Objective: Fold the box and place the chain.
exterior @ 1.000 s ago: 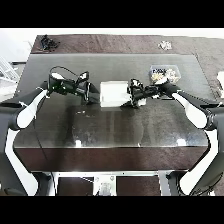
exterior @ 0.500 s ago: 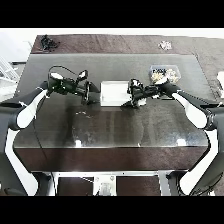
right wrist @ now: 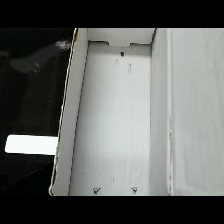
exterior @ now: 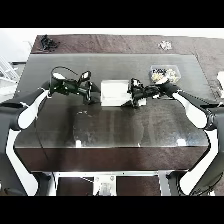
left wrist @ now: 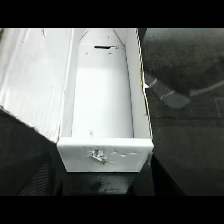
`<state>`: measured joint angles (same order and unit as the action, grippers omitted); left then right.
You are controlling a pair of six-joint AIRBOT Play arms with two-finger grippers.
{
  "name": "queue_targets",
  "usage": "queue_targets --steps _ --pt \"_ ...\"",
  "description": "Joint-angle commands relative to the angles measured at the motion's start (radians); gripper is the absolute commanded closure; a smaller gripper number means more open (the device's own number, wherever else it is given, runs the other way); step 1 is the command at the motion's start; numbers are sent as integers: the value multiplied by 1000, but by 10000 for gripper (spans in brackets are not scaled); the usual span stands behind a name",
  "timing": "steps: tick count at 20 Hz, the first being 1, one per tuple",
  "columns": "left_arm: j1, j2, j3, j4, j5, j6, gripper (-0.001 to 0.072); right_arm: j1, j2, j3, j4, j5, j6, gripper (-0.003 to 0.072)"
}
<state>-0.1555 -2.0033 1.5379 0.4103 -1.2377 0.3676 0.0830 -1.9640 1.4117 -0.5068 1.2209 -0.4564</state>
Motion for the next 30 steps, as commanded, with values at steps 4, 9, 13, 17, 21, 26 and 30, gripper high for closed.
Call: queue_targets --steps 4,9,13,17,21,26,30 --pt "-14 -24 0 -16 41 9 -11 1 0 0 -1 3 0 108" --pt "-45 -25 0 -14 79 27 -11 1 0 0 -1 3 0 107" --pt "-56 -25 0 -13 77 35 -9 1 0 0 -1 3 0 107" --pt "-77 -28 0 -13 91 44 -8 1 0 0 -1 3 0 108" --pt "-85 -43 0 -31 111 52 11 1 0 0 -1 3 0 108" --pt "-85 -47 0 -32 123 52 11 1 0 0 -1 3 0 108" --pt "-85 -47 0 -32 130 53 11 1 0 0 -1 3 0 108"
